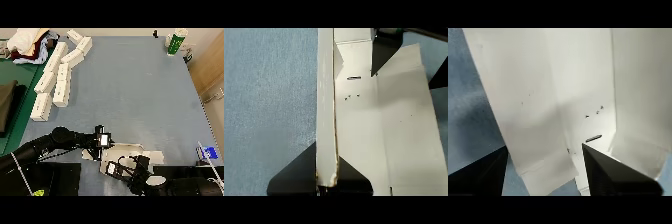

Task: Fold the box.

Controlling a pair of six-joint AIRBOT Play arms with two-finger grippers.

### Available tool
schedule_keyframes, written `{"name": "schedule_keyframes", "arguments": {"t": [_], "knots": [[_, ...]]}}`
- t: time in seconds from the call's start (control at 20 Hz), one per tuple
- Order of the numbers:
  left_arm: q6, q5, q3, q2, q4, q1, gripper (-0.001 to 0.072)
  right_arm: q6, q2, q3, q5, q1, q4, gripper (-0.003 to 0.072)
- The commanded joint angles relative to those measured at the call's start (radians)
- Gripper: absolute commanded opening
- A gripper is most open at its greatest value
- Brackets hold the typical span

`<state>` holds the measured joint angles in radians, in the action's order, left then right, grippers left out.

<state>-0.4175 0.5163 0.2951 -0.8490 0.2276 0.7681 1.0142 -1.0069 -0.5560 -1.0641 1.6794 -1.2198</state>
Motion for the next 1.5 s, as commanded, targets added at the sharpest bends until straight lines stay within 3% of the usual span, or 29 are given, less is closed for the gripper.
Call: {"name": "schedule_keyframes", "arguments": {"t": [0.0,0.45,0.8,1.0,1.2,1.45], "knots": [[0.000,0.000,0.000,0.000,0.000,-0.001,0.0016,-0.134,0.015,0.000,-0.021,0.001,0.129,0.0720],[0.000,0.000,0.000,0.000,0.000,-0.001,0.0016,-0.429,0.155,-0.008,-0.141,0.001,0.134,0.0720],[0.000,0.000,0.000,0.000,0.000,-0.001,0.0015,-0.441,0.161,-0.005,-0.251,0.000,0.169,0.0720],[0.000,0.000,0.000,0.000,0.000,-0.001,0.0016,-0.330,0.244,0.058,-0.169,-0.002,0.177,0.0720],[0.000,0.000,0.000,0.000,0.000,-0.001,0.0016,-0.183,0.472,0.197,0.006,-0.042,0.174,0.0720],[0.000,0.000,0.000,0.000,0.000,-0.001,0.0016,0.055,0.620,0.267,0.077,-0.196,0.148,0.0720]]}}
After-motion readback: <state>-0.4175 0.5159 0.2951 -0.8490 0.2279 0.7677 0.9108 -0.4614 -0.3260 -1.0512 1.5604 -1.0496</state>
